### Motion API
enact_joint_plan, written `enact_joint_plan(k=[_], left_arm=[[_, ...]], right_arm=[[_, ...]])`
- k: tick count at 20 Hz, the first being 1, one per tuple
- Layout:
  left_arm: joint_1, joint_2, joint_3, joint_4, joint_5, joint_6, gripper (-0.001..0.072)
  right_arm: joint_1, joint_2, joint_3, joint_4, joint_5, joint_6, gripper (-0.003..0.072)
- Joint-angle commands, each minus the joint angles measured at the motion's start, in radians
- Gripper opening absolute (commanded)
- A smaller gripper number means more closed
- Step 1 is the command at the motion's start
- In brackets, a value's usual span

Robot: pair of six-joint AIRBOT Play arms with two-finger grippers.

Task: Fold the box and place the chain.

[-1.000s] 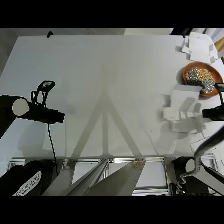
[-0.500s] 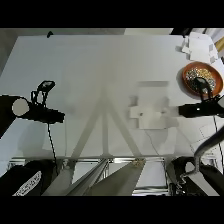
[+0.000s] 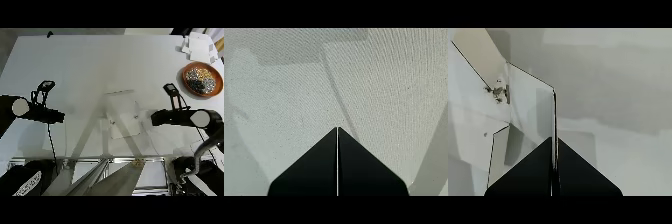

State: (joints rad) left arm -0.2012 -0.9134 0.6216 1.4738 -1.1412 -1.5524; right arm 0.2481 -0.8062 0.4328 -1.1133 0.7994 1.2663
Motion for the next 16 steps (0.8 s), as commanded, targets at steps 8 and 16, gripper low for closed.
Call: enact_joint_plan(k=[8, 16], left_arm=[[0.000, 0.000, 0.000, -0.087, 0.059, 0.016, 0.0012], [0.000, -0.148, 0.000, -0.901, 0.129, 0.766, 0.0445]], right_arm=[[0.089, 0.004, -0.018, -0.068, -0.054, 0.096, 0.0018], [0.089, 0.004, -0.018, -0.066, -0.039, 0.096, 0.0019]])
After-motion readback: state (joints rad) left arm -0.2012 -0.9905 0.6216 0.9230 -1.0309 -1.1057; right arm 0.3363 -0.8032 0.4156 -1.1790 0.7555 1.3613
